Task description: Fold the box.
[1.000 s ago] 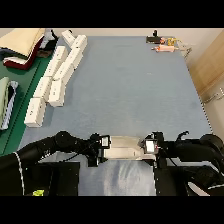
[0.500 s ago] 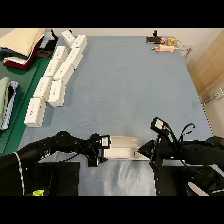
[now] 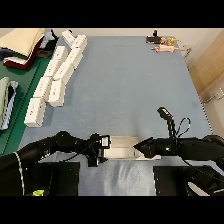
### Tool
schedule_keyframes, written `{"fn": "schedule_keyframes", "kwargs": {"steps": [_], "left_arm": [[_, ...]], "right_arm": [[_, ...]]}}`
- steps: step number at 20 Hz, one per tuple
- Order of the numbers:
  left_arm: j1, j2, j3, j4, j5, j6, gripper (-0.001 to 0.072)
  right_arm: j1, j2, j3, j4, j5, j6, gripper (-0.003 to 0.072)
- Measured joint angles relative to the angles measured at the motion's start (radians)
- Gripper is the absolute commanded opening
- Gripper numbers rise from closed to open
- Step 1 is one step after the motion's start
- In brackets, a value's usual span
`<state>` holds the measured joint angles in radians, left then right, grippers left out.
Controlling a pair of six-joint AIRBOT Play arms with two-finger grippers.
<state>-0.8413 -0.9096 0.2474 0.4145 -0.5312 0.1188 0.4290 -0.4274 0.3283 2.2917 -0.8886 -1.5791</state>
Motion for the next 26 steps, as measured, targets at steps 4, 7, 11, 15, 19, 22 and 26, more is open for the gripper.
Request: {"fn": "schedule_keyframes", "kwargs": {"steps": [4,7,11,15,19,22,26], "left_arm": [[0.0,0.0,0.0,0.0,0.0,0.0,0.0411],[0.0,0.0,0.0,0.0,0.0,0.0,0.0411],[0.0,0.0,0.0,0.0,0.0,0.0,0.0411],[0.0,0.0,0.0,0.0,0.0,0.0,0.0411],[0.0,0.0,0.0,0.0,0.001,-0.002,0.0411],[0.0,0.0,0.0,-0.001,0.001,-0.002,0.0411],[0.0,0.0,0.0,-0.001,0.001,-0.002,0.0411]], "right_arm": [[0.001,-0.148,0.087,0.01,0.027,-0.026,0.0001],[0.0,-0.289,0.179,-0.032,0.051,-0.066,0.0001],[0.0,-0.472,0.254,-0.094,0.089,-0.105,0.0001],[0.002,-0.61,0.275,-0.105,0.109,-0.166,0.0001],[0.003,-0.69,0.281,-0.103,0.114,-0.202,0.0001],[0.003,-0.72,0.282,-0.101,0.11,-0.21,0.0001],[0.003,-0.734,0.282,-0.101,0.096,-0.217,0.0001]]}}
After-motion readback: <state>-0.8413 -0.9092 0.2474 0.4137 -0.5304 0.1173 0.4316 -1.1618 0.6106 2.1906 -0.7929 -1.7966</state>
